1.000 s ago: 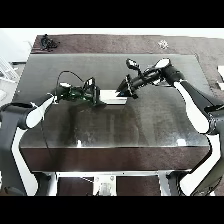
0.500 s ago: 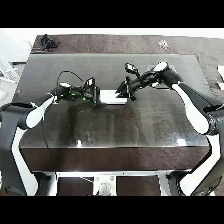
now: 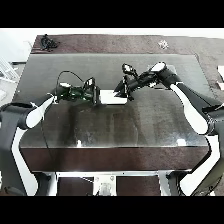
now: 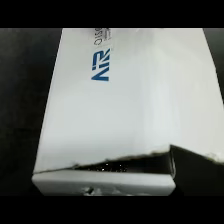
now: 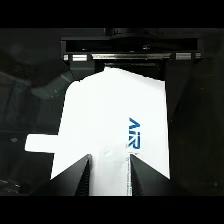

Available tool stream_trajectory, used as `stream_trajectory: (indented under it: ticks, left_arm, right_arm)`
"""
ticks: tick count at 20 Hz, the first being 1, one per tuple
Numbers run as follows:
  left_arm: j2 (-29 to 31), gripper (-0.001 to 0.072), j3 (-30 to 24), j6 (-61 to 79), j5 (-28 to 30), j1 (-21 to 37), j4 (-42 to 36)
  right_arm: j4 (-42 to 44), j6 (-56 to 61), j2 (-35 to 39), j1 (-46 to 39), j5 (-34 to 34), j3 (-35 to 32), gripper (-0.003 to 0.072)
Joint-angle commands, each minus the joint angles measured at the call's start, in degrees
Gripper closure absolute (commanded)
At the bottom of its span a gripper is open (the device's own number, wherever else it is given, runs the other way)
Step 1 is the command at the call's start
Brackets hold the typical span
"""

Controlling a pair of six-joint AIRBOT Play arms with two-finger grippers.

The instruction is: Fold the box and place the chain.

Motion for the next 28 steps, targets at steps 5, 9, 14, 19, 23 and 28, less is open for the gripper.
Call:
stream_trajectory:
  ticks: [5,9,14,19,23,28]
  left_arm:
    - [0.04,0.0083,0.00,0.02,0.00,0.02,0.02]
    - [0.04,0.0083,0.00,0.02,0.00,0.02,0.02]
    - [0.04,0.0083,0.00,0.02,0.00,0.02,0.02]
    - [0.04,0.0083,0.00,0.02,-0.02,0.02,0.02]
    - [0.04,0.0082,0.00,0.02,0.00,0.02,0.02]
    - [0.04,0.0083,0.00,0.02,0.00,0.02,0.02]
  right_arm:
    - [-0.02,-0.15,0.04,-1.81,7.80,1.18,0.0514]
    - [-1.11,0.48,-0.26,-1.14,2.58,1.16,0.0450]
    - [-4.15,0.74,-0.26,0.09,2.58,1.09,0.0448]
    - [-5.09,-0.20,-0.20,0.13,1.42,1.11,0.0447]
    - [-4.94,-1.46,0.94,0.24,0.17,1.16,0.0447]
    - [-5.01,-1.27,3.87,0.20,-0.24,1.01,0.0452]
